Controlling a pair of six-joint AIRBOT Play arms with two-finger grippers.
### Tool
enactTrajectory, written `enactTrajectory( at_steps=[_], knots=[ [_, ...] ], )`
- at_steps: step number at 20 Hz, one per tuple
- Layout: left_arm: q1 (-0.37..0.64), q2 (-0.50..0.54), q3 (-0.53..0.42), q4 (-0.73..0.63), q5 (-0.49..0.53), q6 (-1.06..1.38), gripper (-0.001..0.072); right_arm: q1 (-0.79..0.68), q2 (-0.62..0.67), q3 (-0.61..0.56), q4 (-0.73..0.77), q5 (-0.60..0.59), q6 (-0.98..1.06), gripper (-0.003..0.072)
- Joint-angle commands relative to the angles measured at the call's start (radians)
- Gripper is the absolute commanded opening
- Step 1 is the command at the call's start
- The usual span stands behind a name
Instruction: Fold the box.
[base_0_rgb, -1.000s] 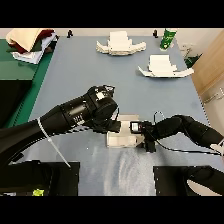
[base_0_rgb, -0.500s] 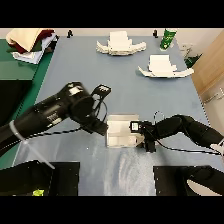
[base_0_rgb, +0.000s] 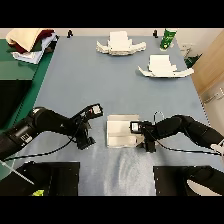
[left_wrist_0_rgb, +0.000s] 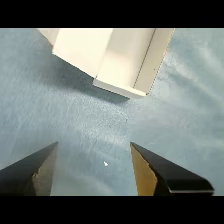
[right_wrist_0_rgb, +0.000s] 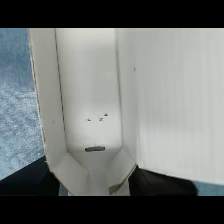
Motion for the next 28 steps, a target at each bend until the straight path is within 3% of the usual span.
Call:
enactTrajectory(
  at_steps=[1,6,11,17,26,27,28],
  knots=[
    [0.049,-0.037,-0.13,-0.172,0.138,0.408,0.0695,0.0,0.0,0.0,0.0,0.0,0.0,0.051],
    [-0.02,-0.153,-0.178,-0.437,0.301,0.736,0.0694,0.0,0.0,-0.001,0.0,0.0,0.0,0.051],
    [-0.103,-0.251,-0.178,-0.505,0.425,0.779,0.0694,0.0,0.0,-0.001,0.0,0.0,0.0,0.051],
    [-0.145,-0.3,-0.165,-0.616,0.465,0.83,0.0694,0.0,0.0,0.0,0.0,0.0,0.0,0.051],
    [-0.145,-0.34,-0.16,-0.621,0.475,0.83,0.0691,0.0,0.0,0.0,0.0,0.0,0.0,0.051],
    [-0.145,-0.34,-0.158,-0.621,0.475,0.83,0.0648,0.0,0.0,0.0,0.0,0.0,0.0,0.051],
    [-0.145,-0.34,-0.157,-0.621,0.474,0.831,0.0525,0.0,0.0,0.0,0.0,0.0,0.0,0.051]
  ],
)
